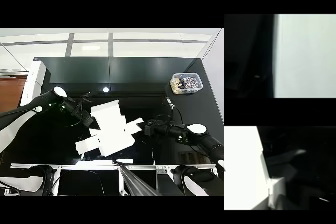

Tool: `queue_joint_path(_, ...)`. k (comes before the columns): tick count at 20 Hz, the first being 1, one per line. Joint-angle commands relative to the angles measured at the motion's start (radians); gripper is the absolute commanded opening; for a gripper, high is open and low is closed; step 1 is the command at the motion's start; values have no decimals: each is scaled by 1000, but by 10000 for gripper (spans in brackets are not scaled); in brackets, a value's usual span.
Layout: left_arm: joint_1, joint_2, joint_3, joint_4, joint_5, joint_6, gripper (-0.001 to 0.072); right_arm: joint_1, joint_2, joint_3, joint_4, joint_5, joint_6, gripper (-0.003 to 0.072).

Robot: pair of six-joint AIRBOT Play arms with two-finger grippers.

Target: Fold the box and place the chain.

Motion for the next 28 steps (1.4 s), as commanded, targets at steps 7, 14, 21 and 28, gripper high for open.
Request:
queue_joint_path(7,-68,134,11,23,147,106,21,0,3,422,-645,340,-21,705)
queue_joint_path(14,-212,223,-79,38,483,723,25,104,2,364,-711,307,-122,704)
queue_joint_path(21,-229,161,-79,42,513,728,26,208,0,208,-708,127,-317,704)
queue_joint_path(28,-232,138,-79,41,504,723,26,290,-23,131,-706,37,-348,703)
